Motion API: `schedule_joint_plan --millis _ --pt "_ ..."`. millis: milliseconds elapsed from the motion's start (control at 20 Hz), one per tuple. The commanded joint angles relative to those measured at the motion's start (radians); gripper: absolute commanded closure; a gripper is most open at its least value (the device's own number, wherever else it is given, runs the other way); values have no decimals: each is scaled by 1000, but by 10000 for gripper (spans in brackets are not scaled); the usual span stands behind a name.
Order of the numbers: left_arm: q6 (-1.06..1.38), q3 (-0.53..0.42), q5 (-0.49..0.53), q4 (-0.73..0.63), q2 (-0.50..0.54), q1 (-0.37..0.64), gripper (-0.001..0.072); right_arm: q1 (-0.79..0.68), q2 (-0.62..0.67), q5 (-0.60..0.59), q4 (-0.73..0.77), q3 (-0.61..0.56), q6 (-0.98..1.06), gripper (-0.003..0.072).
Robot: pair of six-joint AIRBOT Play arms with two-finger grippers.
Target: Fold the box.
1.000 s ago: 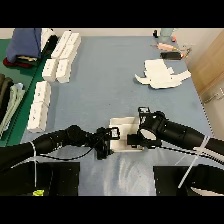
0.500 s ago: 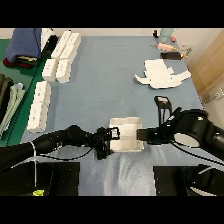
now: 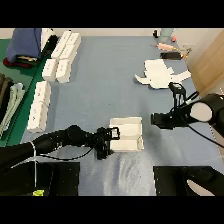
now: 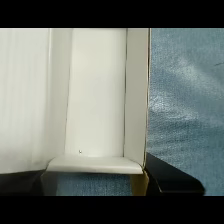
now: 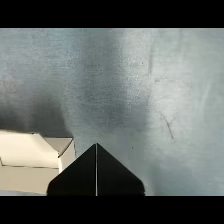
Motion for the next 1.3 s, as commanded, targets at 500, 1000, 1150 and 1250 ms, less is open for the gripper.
schedule_joint_plan --millis 500,1000,1150,1250 --pt "0 1 0 0 0 0 245 -478 -566 29 1021 0 -770 683" --pt "0 1 0 0 0 0 244 -306 -554 338 1014 0 -1063 685" --pt "0 1 0 0 0 0 245 -237 -510 329 951 0 -1091 686" --pt "0 1 0 0 0 0 245 -177 -462 272 855 0 -1098 686"
